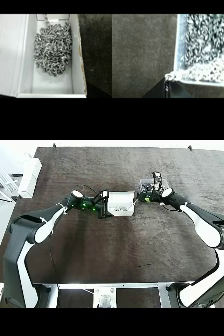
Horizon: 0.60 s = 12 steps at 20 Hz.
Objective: Fold the box and place the chain.
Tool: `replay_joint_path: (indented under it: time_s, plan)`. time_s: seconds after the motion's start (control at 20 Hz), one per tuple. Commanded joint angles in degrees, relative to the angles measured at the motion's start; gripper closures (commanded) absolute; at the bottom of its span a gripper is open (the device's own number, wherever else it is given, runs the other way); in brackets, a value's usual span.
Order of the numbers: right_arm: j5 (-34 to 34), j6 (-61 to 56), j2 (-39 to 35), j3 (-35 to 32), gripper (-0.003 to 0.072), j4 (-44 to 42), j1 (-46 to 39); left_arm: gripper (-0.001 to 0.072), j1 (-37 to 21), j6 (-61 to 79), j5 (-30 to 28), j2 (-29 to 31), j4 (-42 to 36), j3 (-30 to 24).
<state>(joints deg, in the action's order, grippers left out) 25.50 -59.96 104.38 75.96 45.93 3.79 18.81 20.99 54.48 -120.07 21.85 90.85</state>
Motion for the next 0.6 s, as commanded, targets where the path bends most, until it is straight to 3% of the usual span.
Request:
replay_joint_path:
  time_s: [0.0,0.1,0.25,0.4,0.55]
  plan:
    - [3.39,2.16,-3.89,1.27,0.0686,-0.87,-0.17,0.0183,-0.02,0.0,0.0,-0.04,0.0,0.0]
    - [6.8,1.49,-13.29,0.83,0.0687,2.54,0.96,0.0182,-0.02,0.0,0.0,-0.02,0.0,0.0]
    - [6.69,-3.21,-26.8,0.33,0.0687,9.07,2.93,0.0182,-0.02,0.0,0.0,-0.04,0.0,0.02]
    - [7.28,-6.45,-34.4,0.33,0.0687,14.43,4.85,0.0182,0.0,-0.02,0.02,-0.04,0.0,0.0]
    - [9.62,-7.1,-37.46,0.33,0.0687,14.8,7.5,0.0183,0.0,0.0,0.02,-0.04,-0.02,0.0]
